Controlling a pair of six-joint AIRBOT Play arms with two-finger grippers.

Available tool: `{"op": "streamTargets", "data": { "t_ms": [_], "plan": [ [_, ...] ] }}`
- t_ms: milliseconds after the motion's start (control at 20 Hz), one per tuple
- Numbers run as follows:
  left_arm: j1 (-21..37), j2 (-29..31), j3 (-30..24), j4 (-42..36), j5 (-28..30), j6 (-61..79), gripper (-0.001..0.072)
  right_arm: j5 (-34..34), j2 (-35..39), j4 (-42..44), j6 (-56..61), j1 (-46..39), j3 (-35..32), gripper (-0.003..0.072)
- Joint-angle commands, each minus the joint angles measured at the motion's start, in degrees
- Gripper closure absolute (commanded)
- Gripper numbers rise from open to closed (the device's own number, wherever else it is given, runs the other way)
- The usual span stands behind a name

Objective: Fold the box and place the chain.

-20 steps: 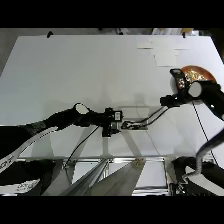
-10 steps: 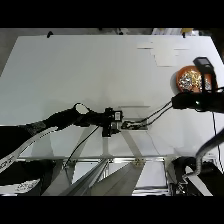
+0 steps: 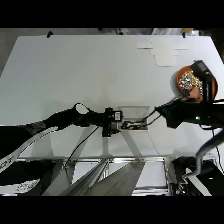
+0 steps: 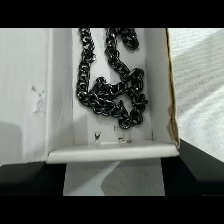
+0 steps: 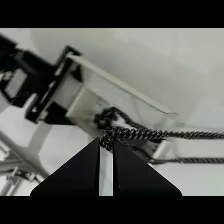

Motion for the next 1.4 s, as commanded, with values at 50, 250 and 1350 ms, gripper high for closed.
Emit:
{"op": "streamTargets", "data": {
  "t_ms": [50,250,1350],
  "plan": [
    [0.02,0.04,0.0,0.0,0.0,0.0,0.0435,-3.41,-1.64,1.97,-2.23,7.85,-0.07,0.0671],
    [0.02,0.04,0.0,0.0,0.0,0.0,0.0435,-5.57,-7.96,0.96,-2.25,13.22,-1.11,0.0671],
    [0.02,0.04,0.0,0.0,-0.02,0.0,0.0435,-5.75,-23.78,-13.18,-0.98,-2.84,12.87,0.0646]
  ]
}}
